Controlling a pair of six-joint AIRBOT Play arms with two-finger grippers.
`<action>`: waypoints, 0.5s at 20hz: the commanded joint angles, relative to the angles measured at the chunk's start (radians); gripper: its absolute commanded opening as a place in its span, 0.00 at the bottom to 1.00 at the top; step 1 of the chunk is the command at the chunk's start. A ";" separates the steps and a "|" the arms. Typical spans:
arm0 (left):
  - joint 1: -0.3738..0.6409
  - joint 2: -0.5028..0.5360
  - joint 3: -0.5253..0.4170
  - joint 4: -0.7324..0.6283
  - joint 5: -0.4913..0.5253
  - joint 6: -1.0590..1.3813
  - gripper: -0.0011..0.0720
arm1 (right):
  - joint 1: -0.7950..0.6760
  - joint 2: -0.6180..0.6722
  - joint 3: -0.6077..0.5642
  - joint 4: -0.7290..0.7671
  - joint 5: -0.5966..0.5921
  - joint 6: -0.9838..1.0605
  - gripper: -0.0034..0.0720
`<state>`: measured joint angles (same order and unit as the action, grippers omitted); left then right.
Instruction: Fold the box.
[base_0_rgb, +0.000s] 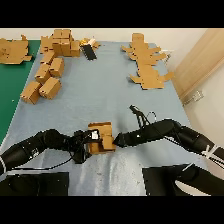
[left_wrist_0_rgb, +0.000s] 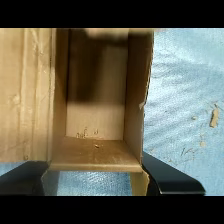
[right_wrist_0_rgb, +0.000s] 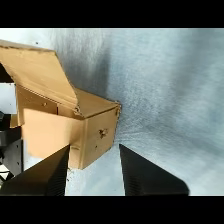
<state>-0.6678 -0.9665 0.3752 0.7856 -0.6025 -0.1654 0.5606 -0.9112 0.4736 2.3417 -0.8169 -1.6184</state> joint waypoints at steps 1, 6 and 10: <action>0.000 0.000 0.000 0.000 0.000 0.000 0.60 | 0.090 -0.060 0.063 -0.117 0.022 0.136 0.70; 0.000 0.000 0.000 0.000 0.000 0.000 0.60 | 0.237 -0.139 0.208 -0.460 -0.056 0.527 0.69; 0.000 0.000 0.000 0.000 0.000 0.000 0.60 | 0.340 -0.220 0.327 -0.639 -0.184 0.758 0.69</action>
